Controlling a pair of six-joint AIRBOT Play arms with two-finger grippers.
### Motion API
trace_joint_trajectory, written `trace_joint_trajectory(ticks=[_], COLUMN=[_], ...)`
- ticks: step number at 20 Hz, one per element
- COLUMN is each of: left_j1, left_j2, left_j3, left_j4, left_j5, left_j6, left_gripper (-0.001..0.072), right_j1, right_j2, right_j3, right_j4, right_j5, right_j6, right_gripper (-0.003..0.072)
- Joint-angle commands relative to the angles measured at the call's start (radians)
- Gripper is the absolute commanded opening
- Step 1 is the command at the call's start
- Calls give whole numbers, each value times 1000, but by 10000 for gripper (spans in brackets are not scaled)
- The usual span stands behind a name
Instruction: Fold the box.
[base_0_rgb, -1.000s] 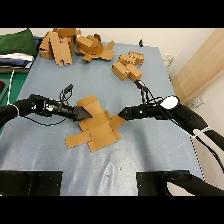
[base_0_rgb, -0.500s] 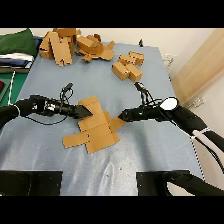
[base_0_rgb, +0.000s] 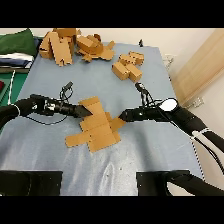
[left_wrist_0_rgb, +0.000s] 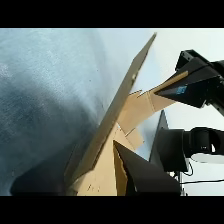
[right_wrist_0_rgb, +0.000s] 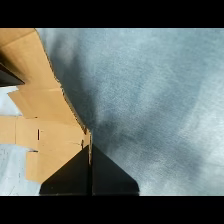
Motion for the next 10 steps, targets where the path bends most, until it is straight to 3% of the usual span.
trace_joint_trajectory(ticks=[1, 2, 5, 8, 9, 10], left_j1=[0, 0, 0, 0, 0, 0], left_j2=[0, 0, 0, 0, 0, 2], left_j3=[1, 1, 1, 2, 3, 3], left_j4=[0, 0, 0, -1, -3, -11], left_j5=[-8, -8, -8, -27, -57, -85], left_j6=[34, 44, 68, 107, 124, 135], left_gripper=[185, 143, 105, 104, 104, 104], right_j1=[0, 0, 0, 0, -1, -6], right_j2=[0, 0, 0, 0, 0, 0], right_j3=[0, 0, 0, 0, 0, 0], right_j4=[0, 0, 1, -1, -12, -32], right_j5=[-8, -8, -8, -39, -77, -130], right_j6=[1, 1, 1, 0, 0, 3], right_gripper=[0, 0, 0, 4, 78, 242])
